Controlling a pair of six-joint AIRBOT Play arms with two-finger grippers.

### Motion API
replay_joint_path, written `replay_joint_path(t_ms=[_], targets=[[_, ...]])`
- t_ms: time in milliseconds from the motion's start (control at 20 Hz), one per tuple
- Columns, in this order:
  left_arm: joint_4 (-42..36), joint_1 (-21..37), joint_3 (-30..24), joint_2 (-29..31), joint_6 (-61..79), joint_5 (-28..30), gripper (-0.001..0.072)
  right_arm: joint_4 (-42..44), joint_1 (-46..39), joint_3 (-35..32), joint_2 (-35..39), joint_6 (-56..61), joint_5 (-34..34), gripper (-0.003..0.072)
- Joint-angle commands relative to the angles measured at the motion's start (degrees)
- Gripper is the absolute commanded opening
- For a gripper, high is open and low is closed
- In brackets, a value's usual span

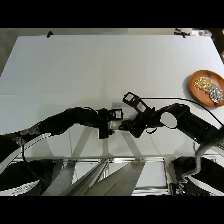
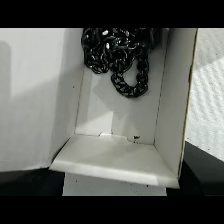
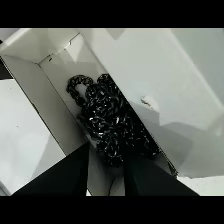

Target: Fold the box and place the chain.

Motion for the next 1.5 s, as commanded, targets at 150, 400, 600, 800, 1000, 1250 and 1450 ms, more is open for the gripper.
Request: replay_joint_path(t_ms=[150,400,600,800,1000,1250,1450], targets=[[0.02,0.00,0.00,0.00,0.00,0.00,0.0138,-1.18,-0.92,2.91,6.78,0.11,1.99,0.0241],[0.02,0.00,0.00,0.00,0.00,0.02,0.0138,-9.90,-14.19,3.93,14.99,0.31,11.98,0.0241],[0.02,0.00,0.00,0.00,0.02,0.00,0.0138,-5.33,-29.05,3.91,10.78,-0.68,6.97,0.0208],[0.02,0.00,0.00,0.00,0.02,0.02,0.0138,-0.42,-29.79,3.93,0.31,-3.50,-1.66,0.0012],[0.02,0.00,0.00,0.00,0.00,0.02,0.0138,17.70,-25.77,4.04,-7.72,-18.34,-2.14,0.0012],[0.02,0.00,0.00,0.00,0.02,0.02,0.0138,22.49,-23.56,4.59,-9.16,-25.29,-0.68,0.0012],[0.02,0.00,0.00,0.00,0.00,0.02,0.0138,22.56,-23.47,5.57,-7.63,-27.67,3.02,0.0011]])
